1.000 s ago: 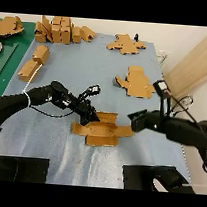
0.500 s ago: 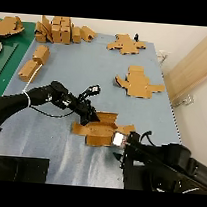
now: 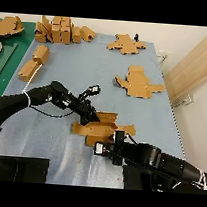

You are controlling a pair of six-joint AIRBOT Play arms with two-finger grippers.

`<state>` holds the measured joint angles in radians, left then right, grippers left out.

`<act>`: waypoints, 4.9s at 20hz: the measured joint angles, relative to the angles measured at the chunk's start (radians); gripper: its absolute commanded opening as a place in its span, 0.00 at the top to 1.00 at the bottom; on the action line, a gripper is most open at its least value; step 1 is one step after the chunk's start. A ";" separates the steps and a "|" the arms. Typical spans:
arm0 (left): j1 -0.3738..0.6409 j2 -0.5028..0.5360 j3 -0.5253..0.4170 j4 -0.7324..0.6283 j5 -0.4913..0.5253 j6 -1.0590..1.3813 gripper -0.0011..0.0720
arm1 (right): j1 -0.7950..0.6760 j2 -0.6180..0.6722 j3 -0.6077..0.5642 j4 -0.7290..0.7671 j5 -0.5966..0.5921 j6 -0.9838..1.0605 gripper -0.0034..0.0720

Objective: Fold the box.

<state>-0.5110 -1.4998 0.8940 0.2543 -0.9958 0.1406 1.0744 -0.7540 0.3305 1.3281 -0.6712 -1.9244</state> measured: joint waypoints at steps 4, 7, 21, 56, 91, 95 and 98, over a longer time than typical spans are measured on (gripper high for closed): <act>0.000 0.000 0.000 0.000 0.000 0.000 0.97 | 0.003 -0.035 0.031 -0.101 0.024 0.089 0.27; 0.000 0.000 0.000 0.000 0.000 0.000 0.97 | 0.003 -0.043 0.060 -0.180 0.009 0.169 0.27; 0.000 0.000 0.000 0.000 0.000 0.000 0.97 | -0.009 -0.048 0.093 -0.219 -0.103 0.248 0.02; 0.000 0.000 0.000 0.000 0.000 0.000 0.97 | -0.685 0.048 -0.001 0.839 0.015 -0.988 0.02; 0.000 -0.002 0.000 0.000 -0.001 0.000 0.97 | -0.700 -0.222 0.088 0.886 0.009 -1.088 0.02; 0.000 -0.002 0.000 0.000 -0.001 0.000 0.97 | -0.687 -0.234 0.089 0.885 0.027 -1.087 0.02; 0.000 -0.002 0.000 0.000 -0.001 0.000 0.97 | -0.682 -0.240 0.089 0.888 0.028 -1.088 0.03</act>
<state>-0.5110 -1.5017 0.8940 0.2539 -0.9970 0.1410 0.3920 -0.9943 0.4198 2.2162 -0.6434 -3.0119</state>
